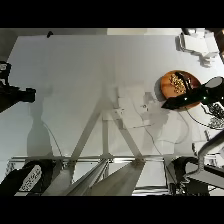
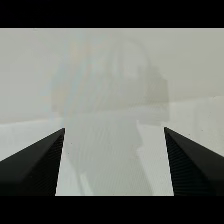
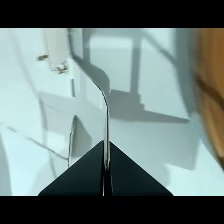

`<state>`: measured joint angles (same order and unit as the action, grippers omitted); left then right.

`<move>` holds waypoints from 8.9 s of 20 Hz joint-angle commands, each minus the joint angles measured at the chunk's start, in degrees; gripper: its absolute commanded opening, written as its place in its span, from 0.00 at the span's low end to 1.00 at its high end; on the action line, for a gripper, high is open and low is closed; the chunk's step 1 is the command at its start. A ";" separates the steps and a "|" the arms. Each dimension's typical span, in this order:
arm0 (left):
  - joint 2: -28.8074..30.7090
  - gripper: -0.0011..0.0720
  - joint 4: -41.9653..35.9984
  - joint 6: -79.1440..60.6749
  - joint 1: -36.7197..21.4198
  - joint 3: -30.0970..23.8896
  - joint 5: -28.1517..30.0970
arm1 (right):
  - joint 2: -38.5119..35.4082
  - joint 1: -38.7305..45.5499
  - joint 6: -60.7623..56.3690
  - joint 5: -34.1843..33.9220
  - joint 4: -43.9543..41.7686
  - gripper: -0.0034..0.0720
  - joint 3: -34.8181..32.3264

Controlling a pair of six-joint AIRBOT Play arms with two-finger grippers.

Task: Fold the box and place the chain.

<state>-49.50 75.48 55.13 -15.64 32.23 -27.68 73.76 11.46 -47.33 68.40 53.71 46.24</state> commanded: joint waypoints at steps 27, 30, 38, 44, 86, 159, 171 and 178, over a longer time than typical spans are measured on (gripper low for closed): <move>0.04 0.97 0.02 -0.02 0.02 0.00 0.04 | -10.25 -20.06 44.35 -36.70 -52.87 0.05 -26.12; 0.04 0.97 0.02 -0.02 0.02 0.00 0.00 | -10.25 -20.06 44.37 -38.16 -52.87 0.06 -26.12; 0.04 0.97 -0.44 0.35 0.07 -0.02 0.13 | -10.29 -20.06 44.33 -36.06 -52.83 0.06 -26.12; 0.04 0.97 -3.15 0.37 0.07 -0.02 0.76 | -10.29 -20.06 44.35 -36.06 -52.78 0.06 -26.12; -46.25 0.97 -39.08 -25.33 24.94 44.48 -38.95 | -10.29 -20.06 44.35 -36.09 -52.61 0.06 -26.12; -39.98 0.01 -48.06 -57.27 33.07 32.74 -42.07 | -29.70 -20.02 44.22 -38.75 -52.15 0.49 -26.01; -44.04 0.02 -37.57 -71.12 33.53 32.20 -38.86 | -29.70 -20.02 44.24 -44.74 -52.17 0.49 -26.01; -48.17 0.02 -48.02 -74.23 33.57 32.20 -34.25 | -29.70 -20.02 44.22 -45.16 -52.22 0.49 -26.01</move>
<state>-96.01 32.14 -17.28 17.89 64.45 -63.46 44.10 -8.56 -3.11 23.57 1.52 20.16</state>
